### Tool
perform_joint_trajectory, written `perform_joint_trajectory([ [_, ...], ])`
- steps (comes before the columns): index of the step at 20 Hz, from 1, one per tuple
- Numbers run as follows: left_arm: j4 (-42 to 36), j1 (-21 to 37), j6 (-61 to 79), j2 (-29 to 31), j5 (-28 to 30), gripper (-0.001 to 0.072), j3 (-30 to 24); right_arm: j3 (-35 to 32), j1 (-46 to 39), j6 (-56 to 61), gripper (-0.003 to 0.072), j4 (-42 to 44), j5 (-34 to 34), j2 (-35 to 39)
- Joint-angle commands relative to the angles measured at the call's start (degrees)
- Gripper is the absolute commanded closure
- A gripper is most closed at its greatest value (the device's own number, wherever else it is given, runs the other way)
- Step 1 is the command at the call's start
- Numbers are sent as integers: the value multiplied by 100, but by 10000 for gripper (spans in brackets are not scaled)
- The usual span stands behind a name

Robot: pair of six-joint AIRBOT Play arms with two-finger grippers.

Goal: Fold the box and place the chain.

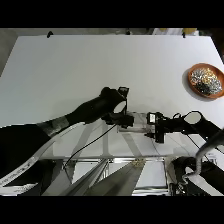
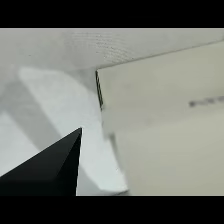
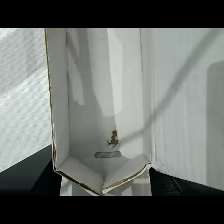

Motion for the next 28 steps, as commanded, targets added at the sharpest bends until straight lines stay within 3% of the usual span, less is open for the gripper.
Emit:
perform_joint_trajectory([
  [1,-258,326,1528,658,-699,267,4,0,-2,0,278,4,4,4],
  [5,-494,715,3523,1582,-2129,267,-50,0,-2,0,278,4,7,4],
  [6,-535,793,4113,1843,-2164,263,-203,0,-2,2,278,4,4,4],
  [8,-804,1034,5663,2330,-1611,118,-824,0,-2,0,278,4,7,4],
  [9,-1021,1220,6642,2549,-1060,48,-1292,0,-2,2,278,4,4,4],
  [11,-1565,1663,8553,2743,118,51,-2247,0,-2,0,278,4,4,4],
  [14,-2188,2070,10918,2415,1447,54,-3191,0,-2,2,278,4,4,4],
  [16,-2538,2122,12080,1875,1766,53,-3320,0,-2,2,278,4,4,4],
  [20,-4096,1974,13873,931,2533,32,-3318,0,-2,2,278,4,7,4],
  [24,-5001,1899,14832,765,2592,9,-3320,0,-2,2,278,4,4,4],
  [28,-5101,1829,14826,756,2444,9,-3320,0,-2,0,278,2,4,4],
])
